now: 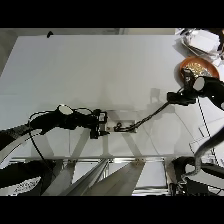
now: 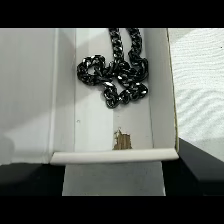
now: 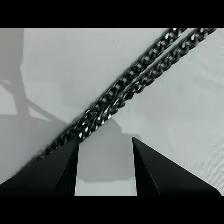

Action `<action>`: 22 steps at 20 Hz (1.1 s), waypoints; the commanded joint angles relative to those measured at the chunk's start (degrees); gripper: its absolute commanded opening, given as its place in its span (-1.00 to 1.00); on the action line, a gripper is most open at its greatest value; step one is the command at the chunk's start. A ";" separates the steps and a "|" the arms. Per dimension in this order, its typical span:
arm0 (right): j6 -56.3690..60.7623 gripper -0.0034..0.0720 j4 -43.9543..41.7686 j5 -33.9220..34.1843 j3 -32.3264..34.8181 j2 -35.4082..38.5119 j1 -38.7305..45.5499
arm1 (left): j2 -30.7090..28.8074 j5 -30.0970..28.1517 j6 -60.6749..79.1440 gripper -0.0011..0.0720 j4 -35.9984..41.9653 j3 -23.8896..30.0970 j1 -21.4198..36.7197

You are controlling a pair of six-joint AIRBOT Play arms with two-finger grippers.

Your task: Fold the box and place the chain.

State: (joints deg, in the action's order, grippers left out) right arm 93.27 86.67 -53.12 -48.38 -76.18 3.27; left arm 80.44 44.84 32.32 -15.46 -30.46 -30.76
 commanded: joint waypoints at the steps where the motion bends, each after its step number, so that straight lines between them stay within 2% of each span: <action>1: 2.71 -0.04 1.42 2.82 -0.04 -1.97 0.07 | 0.02 -0.04 0.00 -0.26 0.04 0.00 -0.04; 2: 2.78 -0.14 1.42 3.69 -0.04 -2.36 0.07 | 0.02 -0.04 0.00 -0.26 0.02 0.00 -0.04; 6: 2.95 -0.25 1.40 6.95 -0.04 -2.73 0.07 | 0.02 -0.04 0.00 -0.26 0.04 0.00 -0.04; 11: 2.93 -0.35 1.40 7.28 -0.04 -3.28 0.07 | 0.02 -0.04 0.00 -0.26 0.04 0.00 -0.04; 12: 2.93 -0.43 1.42 7.26 -0.04 -3.28 0.07 | 0.02 -0.04 0.00 -0.26 0.04 0.00 -0.04; 18: 2.93 -0.46 1.40 6.08 -0.04 -5.20 0.07 | 0.02 -0.04 0.00 -0.26 0.04 0.00 -0.04; 19: 2.93 -0.54 1.38 6.01 -0.04 -5.42 0.07 | 0.02 -0.04 0.00 -0.26 0.04 0.00 -0.04; 20: 2.89 -0.77 1.38 5.97 -0.04 -5.42 0.07 | 0.02 -0.04 0.00 -0.26 0.04 0.00 -0.04; 21: 2.89 -0.89 1.38 5.62 -0.04 -5.35 0.07 | 0.02 -0.04 0.00 -0.26 0.04 0.00 -0.04; 22: 2.75 -0.89 1.40 5.07 -0.04 -5.05 0.07 | 0.02 -0.04 0.00 -0.26 0.04 0.00 -0.04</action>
State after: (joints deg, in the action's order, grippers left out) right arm 96.23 88.27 -47.22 -48.47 -81.10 3.33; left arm 80.44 44.82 32.32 -15.42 -30.46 -30.76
